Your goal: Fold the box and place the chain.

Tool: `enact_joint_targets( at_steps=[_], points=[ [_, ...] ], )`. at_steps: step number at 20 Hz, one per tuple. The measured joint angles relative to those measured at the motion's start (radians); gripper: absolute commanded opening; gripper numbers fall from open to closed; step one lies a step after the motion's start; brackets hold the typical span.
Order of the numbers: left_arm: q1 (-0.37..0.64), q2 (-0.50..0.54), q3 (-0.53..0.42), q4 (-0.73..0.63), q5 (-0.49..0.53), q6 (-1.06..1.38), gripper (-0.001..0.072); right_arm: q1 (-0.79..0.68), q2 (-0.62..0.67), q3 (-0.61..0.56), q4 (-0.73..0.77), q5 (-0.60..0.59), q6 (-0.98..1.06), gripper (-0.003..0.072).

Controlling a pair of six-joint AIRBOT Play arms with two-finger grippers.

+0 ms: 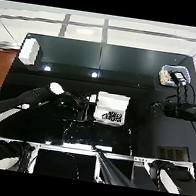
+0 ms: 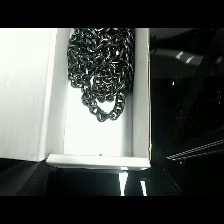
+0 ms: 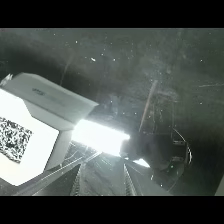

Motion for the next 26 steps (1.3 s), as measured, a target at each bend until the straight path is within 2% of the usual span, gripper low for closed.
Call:
enact_joint_targets(
  at_steps=[3,4,6,7,8,10,13,18,21,26],
  points=[
    [-0.009,-0.002,0.002,0.007,0.010,-0.002,0.0707,0.000,0.000,0.000,0.007,-0.012,0.000,0.0316],
    [-0.011,-0.002,0.003,0.009,0.015,-0.004,0.0678,0.000,0.000,0.000,0.011,-0.016,0.000,0.0316],
    [-0.015,-0.002,0.003,0.010,0.020,-0.008,0.0400,0.000,0.000,0.000,0.016,-0.031,0.000,0.0319],
    [-0.017,-0.002,0.003,0.010,0.023,-0.008,0.0375,0.000,0.000,0.000,0.018,-0.038,0.000,0.0400],
    [-0.018,-0.002,0.003,0.011,0.023,-0.009,0.0375,0.000,0.000,0.000,0.026,-0.052,0.000,0.0687],
    [-0.019,-0.002,0.003,0.012,0.026,-0.011,0.0375,0.000,-0.002,0.000,0.056,-0.087,0.000,0.0696],
    [-0.020,-0.002,0.003,0.013,0.029,-0.011,0.0375,0.000,-0.041,0.000,0.176,-0.187,0.005,0.0696],
    [-0.020,-0.002,0.003,0.014,0.031,-0.011,0.0375,0.059,-0.240,0.007,0.409,-0.341,-0.080,0.0695],
    [-0.020,-0.002,0.003,0.014,0.032,-0.012,0.0375,0.097,-0.326,0.023,0.457,-0.309,-0.215,0.0695],
    [-0.020,-0.002,0.003,0.014,0.032,-0.011,0.0375,0.118,-0.329,0.117,0.427,-0.077,-0.570,0.0695]
  ],
)
